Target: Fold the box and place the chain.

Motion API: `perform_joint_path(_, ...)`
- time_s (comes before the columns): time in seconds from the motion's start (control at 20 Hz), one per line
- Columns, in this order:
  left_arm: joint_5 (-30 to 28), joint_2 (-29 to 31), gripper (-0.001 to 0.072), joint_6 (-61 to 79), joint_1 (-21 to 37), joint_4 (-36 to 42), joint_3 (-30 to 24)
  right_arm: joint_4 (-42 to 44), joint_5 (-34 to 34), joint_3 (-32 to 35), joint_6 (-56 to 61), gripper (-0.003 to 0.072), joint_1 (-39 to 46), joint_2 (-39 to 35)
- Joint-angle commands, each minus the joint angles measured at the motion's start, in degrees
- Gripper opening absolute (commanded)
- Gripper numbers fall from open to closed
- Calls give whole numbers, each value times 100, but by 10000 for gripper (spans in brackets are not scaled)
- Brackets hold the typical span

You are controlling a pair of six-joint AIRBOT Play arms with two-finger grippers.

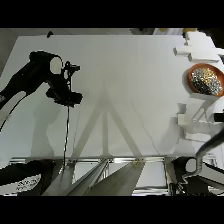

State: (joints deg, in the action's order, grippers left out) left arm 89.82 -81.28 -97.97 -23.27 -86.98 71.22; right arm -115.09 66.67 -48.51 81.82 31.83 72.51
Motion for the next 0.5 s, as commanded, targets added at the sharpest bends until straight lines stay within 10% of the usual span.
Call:
perform_joint_path(0.0, 0, 4, 223, 2, -4, -2, -2, 1255, 192, -4, -190, 11, -706, -752)
perform_joint_path(0.25, 0, 4, 223, 2, -4, 0, -2, 3853, 756, 162, -702, 11, -1932, -1836)
perform_joint_path(0.45, -94, 4, 223, 28, -4, -4, -2, 4240, 219, 1128, -308, 11, -2887, -2684)
